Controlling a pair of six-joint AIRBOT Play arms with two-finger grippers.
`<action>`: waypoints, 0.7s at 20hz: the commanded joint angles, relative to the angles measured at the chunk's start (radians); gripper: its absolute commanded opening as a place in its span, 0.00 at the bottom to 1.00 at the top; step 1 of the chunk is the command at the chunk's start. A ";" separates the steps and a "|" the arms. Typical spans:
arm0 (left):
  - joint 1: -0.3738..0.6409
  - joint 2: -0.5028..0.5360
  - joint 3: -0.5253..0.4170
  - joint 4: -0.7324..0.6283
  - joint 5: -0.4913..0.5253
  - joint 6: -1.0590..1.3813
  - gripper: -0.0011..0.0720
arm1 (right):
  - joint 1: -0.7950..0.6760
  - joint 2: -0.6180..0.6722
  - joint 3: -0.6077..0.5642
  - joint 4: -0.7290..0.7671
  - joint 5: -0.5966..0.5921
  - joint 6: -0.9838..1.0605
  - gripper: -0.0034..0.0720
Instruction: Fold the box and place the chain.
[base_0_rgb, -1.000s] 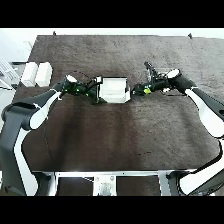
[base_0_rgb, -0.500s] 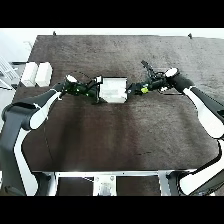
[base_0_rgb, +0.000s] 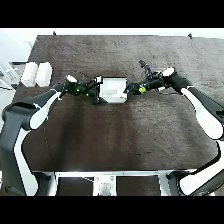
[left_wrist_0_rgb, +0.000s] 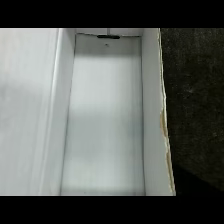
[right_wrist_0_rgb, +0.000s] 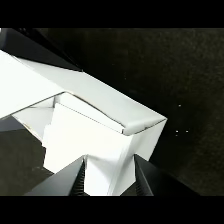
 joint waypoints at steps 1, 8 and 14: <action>0.000 -0.001 0.000 0.001 0.000 0.000 0.58 | 0.026 0.000 0.032 -0.096 -0.005 0.087 0.55; 0.000 -0.001 0.000 0.001 0.000 0.000 0.58 | 0.116 0.000 0.114 -0.297 -0.016 0.309 0.55; 0.000 -0.001 0.000 0.000 0.000 0.000 0.58 | 0.150 -0.008 0.115 -0.404 -0.058 0.462 0.55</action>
